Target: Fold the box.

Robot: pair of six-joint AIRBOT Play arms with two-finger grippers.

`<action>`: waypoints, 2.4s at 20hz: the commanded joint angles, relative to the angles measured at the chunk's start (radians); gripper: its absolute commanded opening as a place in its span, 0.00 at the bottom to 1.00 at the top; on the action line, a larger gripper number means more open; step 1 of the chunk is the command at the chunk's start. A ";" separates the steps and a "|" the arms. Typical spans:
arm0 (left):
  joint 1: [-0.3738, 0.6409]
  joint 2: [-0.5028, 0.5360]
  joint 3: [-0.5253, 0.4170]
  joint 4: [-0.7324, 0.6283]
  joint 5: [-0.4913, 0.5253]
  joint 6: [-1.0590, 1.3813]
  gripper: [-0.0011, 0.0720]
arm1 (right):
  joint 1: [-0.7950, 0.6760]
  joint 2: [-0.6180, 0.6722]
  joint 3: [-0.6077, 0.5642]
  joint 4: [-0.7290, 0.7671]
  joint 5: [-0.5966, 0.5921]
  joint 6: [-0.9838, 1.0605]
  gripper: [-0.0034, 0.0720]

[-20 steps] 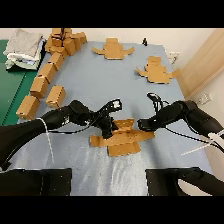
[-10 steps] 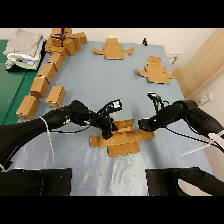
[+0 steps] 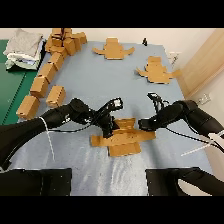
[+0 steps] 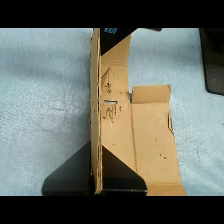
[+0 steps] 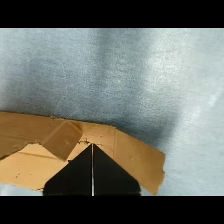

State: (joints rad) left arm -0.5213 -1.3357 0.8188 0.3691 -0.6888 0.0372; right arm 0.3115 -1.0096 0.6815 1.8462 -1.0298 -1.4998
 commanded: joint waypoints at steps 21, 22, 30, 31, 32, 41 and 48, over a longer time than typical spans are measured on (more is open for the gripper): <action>-0.001 -0.015 -0.012 -0.002 0.000 -0.004 0.03 | 0.113 0.107 0.005 -0.053 -0.127 0.012 0.05; -0.001 -0.015 -0.012 -0.002 0.000 -0.004 0.03 | 0.149 0.150 0.005 -0.101 -0.127 0.074 0.05; -0.001 -0.015 -0.012 -0.002 0.000 -0.004 0.03 | 0.708 0.303 -0.179 -0.267 -0.042 -0.061 0.55; -0.001 -0.015 -0.012 -0.002 0.000 -0.004 0.03 | 0.758 0.279 -0.208 -0.317 -0.003 -0.105 0.70; -0.001 -0.015 -0.012 -0.002 0.000 -0.004 0.03 | 0.786 0.253 -0.224 -0.373 0.021 -0.116 0.70; -0.001 -0.015 -0.012 -0.002 0.000 -0.004 0.03 | 0.793 0.113 -0.225 -0.615 0.110 -0.091 0.70; -0.001 -0.015 -0.012 -0.002 0.000 -0.004 0.03 | 0.794 0.134 -0.185 -0.681 0.129 -0.051 0.70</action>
State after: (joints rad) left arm -0.5224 -1.3502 0.8074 0.3668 -0.6891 0.0330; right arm 1.1038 -0.8867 0.4778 1.1900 -0.9043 -1.5681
